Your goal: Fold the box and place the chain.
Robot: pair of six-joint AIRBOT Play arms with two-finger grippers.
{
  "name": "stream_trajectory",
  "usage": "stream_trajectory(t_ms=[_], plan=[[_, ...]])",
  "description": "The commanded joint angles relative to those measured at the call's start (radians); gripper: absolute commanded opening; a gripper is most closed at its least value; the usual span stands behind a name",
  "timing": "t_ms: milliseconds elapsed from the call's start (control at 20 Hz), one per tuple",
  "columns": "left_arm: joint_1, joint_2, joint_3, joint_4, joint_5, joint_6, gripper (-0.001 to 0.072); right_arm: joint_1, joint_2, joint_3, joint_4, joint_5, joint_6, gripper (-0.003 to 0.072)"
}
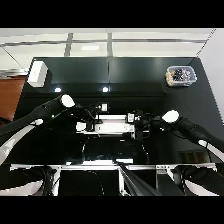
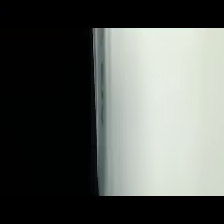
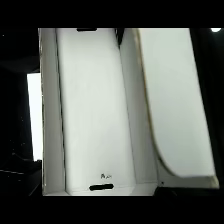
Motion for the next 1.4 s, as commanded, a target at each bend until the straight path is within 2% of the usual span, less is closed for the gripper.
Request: stream_trajectory(t_ms=[0, 300, 1350], plan=[[0.0, 0.0, 0.001, -0.001, -0.008, -0.002, 0.0028, -0.001, -0.034, 0.0, 0.005, 0.019, -0.003, 0.0699], [0.0, 0.0, 0.001, -0.001, -0.008, -0.002, 0.0028, -0.001, -0.04, 0.0, -0.058, -0.002, 0.066, 0.0699], [-0.001, 0.0, 0.001, -0.001, -0.008, -0.002, 0.0028, 0.043, -0.097, 0.046, -0.134, -0.031, 0.145, 0.0698]])
